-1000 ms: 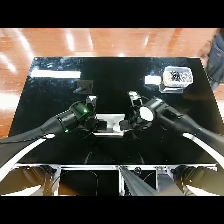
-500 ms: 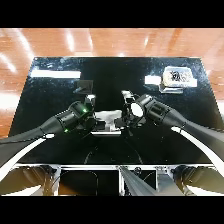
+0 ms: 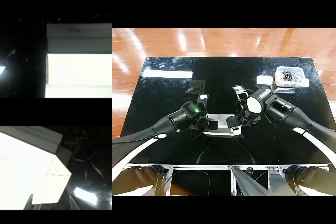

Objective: Fold the box and place the chain.

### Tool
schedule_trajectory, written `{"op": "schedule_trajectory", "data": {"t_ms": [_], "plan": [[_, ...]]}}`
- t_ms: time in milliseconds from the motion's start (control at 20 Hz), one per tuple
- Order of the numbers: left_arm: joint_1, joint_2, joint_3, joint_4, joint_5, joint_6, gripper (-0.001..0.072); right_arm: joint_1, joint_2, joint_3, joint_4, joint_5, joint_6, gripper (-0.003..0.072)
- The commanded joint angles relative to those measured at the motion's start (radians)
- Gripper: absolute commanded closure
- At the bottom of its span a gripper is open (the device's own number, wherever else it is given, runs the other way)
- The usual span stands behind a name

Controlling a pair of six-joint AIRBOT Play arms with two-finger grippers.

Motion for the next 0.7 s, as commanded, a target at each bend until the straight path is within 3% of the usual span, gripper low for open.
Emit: {"op": "schedule_trajectory", "data": {"t_ms": [0, 350, 650], "plan": [[0.000, 0.000, 0.000, -0.002, -0.003, -0.002, 0.0685, 0.004, 0.008, 0.003, 0.002, -0.009, 0.016, 0.0119], [0.000, 0.000, 0.000, -0.002, -0.003, -0.002, 0.0685, -0.007, 0.004, 0.003, -0.025, -0.048, 0.010, 0.0119], [0.000, 0.000, 0.000, -0.002, -0.002, -0.002, 0.0685, -0.152, 0.140, -0.023, -0.082, 0.074, -0.089, 0.0117]]}}
